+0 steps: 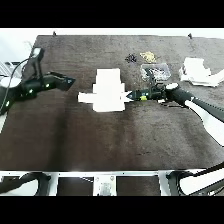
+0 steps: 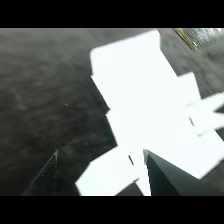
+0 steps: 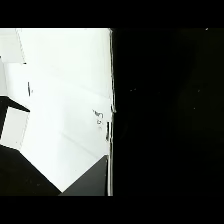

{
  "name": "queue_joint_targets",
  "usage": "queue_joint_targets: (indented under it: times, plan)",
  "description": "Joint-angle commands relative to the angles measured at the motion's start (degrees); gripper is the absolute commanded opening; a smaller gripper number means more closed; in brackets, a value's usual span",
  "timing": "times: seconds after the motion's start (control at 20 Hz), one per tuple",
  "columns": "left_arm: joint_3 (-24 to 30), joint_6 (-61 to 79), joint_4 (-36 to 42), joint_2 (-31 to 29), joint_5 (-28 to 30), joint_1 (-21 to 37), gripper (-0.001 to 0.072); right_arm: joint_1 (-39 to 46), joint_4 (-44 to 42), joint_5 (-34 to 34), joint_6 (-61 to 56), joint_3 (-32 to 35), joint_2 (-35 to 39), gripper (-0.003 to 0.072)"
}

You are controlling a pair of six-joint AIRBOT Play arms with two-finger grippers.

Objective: Fold the box and place the chain.

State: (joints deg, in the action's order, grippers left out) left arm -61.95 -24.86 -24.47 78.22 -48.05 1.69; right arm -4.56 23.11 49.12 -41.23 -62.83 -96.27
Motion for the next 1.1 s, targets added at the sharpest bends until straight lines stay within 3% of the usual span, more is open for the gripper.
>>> queue_joint_targets:
  times: [0.0,0.25,0.3,0.4,0.6,0.7,1.05]
  plan:
    - [-19.63,-17.35,-11.63,16.37,-19.1,0.07,0.0609,-0.15,-0.17,-0.7,-0.13,-0.02,-0.02,0.0009]
    - [-40.11,-24.11,-14.75,30.49,-27.3,-1.16,0.0605,-1.51,-0.13,-1.9,0.39,0.83,-0.02,0.0009]
    - [-43.52,-24.74,-16.76,32.61,-29.0,-2.01,0.0523,-1.84,-0.15,-1.77,0.59,0.83,-0.02,0.0009]
    - [-48.72,-25.18,-20.15,35.98,-30.34,-3.87,0.0519,-1.9,-0.15,-1.77,0.57,0.83,-0.02,0.001]
    - [-53.64,-25.2,-20.55,40.04,-28.89,-6.16,0.0522,-1.88,-0.15,-1.75,0.57,0.83,-0.02,0.001]
    - [-53.88,-24.22,-20.11,41.44,-28.92,-6.82,0.0561,-1.9,-0.15,-1.73,0.57,0.83,-0.02,0.001]
    - [-53.88,-19.96,-14.05,45.51,-28.28,-8.44,0.0561,-1.9,-0.15,-1.68,1.2,0.83,-0.02,0.001]
